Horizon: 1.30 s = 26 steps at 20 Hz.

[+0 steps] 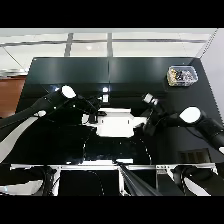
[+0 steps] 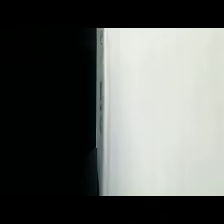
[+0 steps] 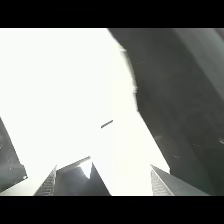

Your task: Fold the box and place the chain.

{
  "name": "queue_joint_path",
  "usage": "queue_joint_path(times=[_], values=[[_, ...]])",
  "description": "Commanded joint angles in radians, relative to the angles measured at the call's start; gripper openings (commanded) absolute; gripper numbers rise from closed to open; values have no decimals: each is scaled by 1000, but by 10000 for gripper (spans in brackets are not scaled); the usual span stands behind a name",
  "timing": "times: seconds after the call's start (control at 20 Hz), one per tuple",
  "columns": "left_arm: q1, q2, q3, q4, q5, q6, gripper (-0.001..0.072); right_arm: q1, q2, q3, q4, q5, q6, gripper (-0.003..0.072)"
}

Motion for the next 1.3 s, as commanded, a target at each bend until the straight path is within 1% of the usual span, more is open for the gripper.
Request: queue_joint_path(times=[0.0,0.15,0.35,0.45,0.5,0.6,0.7,0.9,1.0,1.1,1.15,1.25], values=[[0,-5,3,4,-3,3,31,101,-28,-21,-96,-42,-72,649],[-1,-5,2,4,-5,3,31,158,-34,-22,-183,-34,-229,648],[-1,-5,2,4,-5,2,31,214,-84,-22,-140,-54,-267,647],[-1,-5,2,4,-4,2,31,254,-105,-22,-140,-101,-282,647],[-1,-5,2,4,-4,2,31,270,-106,-22,-135,-143,-277,648],[-1,-5,2,4,-4,2,31,280,-106,-22,-27,-232,-260,648],[-1,-5,2,4,-4,2,31,279,-106,-22,10,-297,-259,647],[-1,-5,2,5,-16,-2,31,271,-84,-19,14,-345,-222,646],[-1,-5,3,12,-29,-31,30,267,-68,0,8,-335,-216,647],[-1,-5,2,13,-41,-64,30,253,-68,31,8,-240,-224,646],[-2,-5,3,12,-53,-66,30,243,-68,37,8,-216,-250,646],[-11,-5,3,13,-85,-95,30,227,-68,42,5,-227,-269,646]])
